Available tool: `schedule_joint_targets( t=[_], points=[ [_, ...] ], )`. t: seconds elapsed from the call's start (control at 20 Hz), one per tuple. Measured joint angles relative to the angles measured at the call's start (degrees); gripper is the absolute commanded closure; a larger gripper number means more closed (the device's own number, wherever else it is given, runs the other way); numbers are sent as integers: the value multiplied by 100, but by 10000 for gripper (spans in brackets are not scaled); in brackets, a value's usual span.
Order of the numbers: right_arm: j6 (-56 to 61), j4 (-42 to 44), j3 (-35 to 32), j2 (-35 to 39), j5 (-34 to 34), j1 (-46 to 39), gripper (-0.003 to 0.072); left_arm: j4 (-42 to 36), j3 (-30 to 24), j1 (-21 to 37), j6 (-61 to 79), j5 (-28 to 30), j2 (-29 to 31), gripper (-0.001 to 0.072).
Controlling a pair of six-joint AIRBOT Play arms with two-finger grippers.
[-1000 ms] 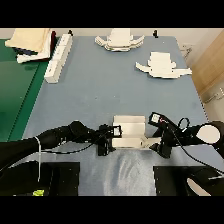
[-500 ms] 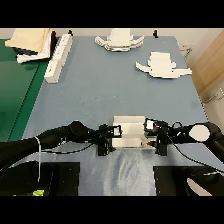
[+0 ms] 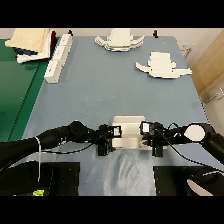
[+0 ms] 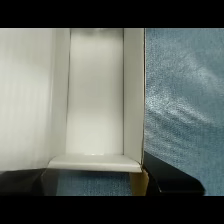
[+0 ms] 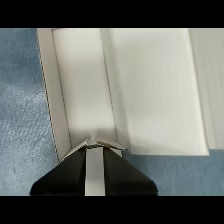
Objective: Fold the box.
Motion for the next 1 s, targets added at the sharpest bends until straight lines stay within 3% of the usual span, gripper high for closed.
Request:
schedule_joint_targets(
  t=[0.1,0.15,0.2,0.3,0.4,0.45,0.65,0.7,0.9,0.95,1.0],
  points=[
    [-52,55,0,-81,-164,90,501,0,0,0,-4,0,0,250],
    [-79,81,0,-122,-240,122,296,-2,0,0,-7,0,0,250],
    [-94,127,0,-168,-293,144,140,-2,0,0,-7,0,0,250],
    [-149,225,2,-269,-369,181,10,-2,0,0,-7,0,0,250],
    [-155,330,2,-332,-420,190,9,-2,0,0,-7,0,0,250],
    [-155,380,2,-358,-431,197,-34,-2,0,0,-7,0,0,250],
    [-151,496,0,-396,-463,205,-33,-2,0,0,-7,0,0,250],
    [-109,505,0,-398,-455,205,-8,0,0,0,-4,0,0,250],
    [636,306,90,-330,-74,210,587,2,0,0,9,-2,0,250],
    [1056,114,157,-273,107,210,684,2,0,-2,9,-4,0,250],
    [1532,-142,227,-212,284,212,683,2,0,-2,13,-24,0,250]
  ],
)
